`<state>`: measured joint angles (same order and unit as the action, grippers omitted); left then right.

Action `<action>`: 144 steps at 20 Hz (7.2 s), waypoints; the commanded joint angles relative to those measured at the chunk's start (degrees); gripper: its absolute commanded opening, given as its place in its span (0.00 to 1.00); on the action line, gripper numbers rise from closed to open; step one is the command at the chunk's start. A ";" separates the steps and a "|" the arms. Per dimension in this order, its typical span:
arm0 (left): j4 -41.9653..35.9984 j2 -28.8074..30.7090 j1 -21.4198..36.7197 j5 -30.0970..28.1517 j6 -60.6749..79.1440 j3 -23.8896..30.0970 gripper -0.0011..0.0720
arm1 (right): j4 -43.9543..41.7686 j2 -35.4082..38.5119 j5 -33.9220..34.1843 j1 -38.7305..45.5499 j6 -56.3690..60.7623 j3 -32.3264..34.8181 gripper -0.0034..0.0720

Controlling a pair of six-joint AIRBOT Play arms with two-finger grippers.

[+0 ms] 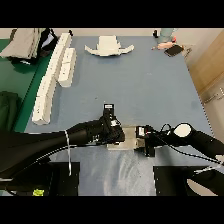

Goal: Fold the box.

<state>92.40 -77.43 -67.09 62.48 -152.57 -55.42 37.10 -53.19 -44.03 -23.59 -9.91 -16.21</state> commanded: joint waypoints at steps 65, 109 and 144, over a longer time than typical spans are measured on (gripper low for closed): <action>-71.10 16.35 26.99 -28.09 167.14 34.16 0.95 | 0.00 0.04 -0.02 -0.07 -0.02 -0.04 0.72; -70.34 15.30 25.29 -29.83 166.07 33.22 0.71 | 3.98 1.64 -3.54 0.00 3.32 -0.22 1.00; -70.34 15.30 25.29 -29.79 166.07 33.22 0.71 | -15.13 8.81 -2.14 -1.16 70.99 -8.48 0.05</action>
<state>22.04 -62.13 -41.82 32.69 13.47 -22.15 23.14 -37.67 -51.88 -24.73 66.19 -20.73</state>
